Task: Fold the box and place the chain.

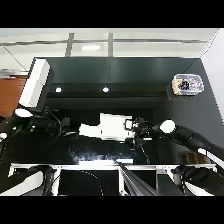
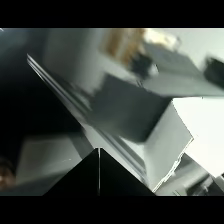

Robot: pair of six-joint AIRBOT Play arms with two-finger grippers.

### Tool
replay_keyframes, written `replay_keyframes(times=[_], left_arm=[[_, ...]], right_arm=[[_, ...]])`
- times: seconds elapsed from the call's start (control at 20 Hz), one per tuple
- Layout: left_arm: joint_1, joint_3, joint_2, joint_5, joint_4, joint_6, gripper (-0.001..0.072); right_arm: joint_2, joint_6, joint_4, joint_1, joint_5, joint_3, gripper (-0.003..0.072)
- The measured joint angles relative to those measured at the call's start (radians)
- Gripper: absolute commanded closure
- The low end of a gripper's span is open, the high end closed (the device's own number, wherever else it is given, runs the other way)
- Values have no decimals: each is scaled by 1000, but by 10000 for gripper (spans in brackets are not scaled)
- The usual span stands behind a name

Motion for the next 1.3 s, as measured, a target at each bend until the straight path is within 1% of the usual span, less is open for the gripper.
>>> replay_keyframes(times=[0.15, 0.3, 0.45, 0.5, 0.55, 0.6, 0.65, 0.7, 0.85, 1.0, 1.15, 1.3], left_arm=[[-103, 16, -78, 3, -94, 50, 679], [-194, 50, -117, 14, -145, 84, 679], [-235, 94, -131, 10, -162, 112, 676], [-240, 109, -132, 4, -164, 120, 616], [-244, 127, -134, -13, -171, 128, 455], [-247, 143, -135, -26, -171, 134, 246], [-249, 159, -136, -45, -169, 138, 58], [-251, 174, -137, -61, -170, 142, 19], [-255, 201, -137, -114, -163, 149, 19], [-272, 212, -137, -145, -160, 152, 19], [-317, 216, -137, -142, -158, 151, 21], [-385, 218, -132, -75, -158, 127, 21]], right_arm=[[0, 0, 0, 0, 0, 0, 579], [0, 0, 0, 0, 0, 0, 579], [0, 1, 1, 0, 1, 0, 579], [0, 0, 0, 0, 1, 0, 579], [0, 0, 0, 0, 0, 0, 578], [0, 0, 0, 0, 0, 0, 579], [0, 0, 0, 0, 0, 0, 579], [0, 0, 0, 0, 0, 0, 579], [0, 0, 0, 0, 0, 0, 578], [0, 0, 0, 0, 0, 0, 579], [0, 0, 0, 0, 0, 0, 579], [0, 0, 0, 0, 0, 0, 579]])
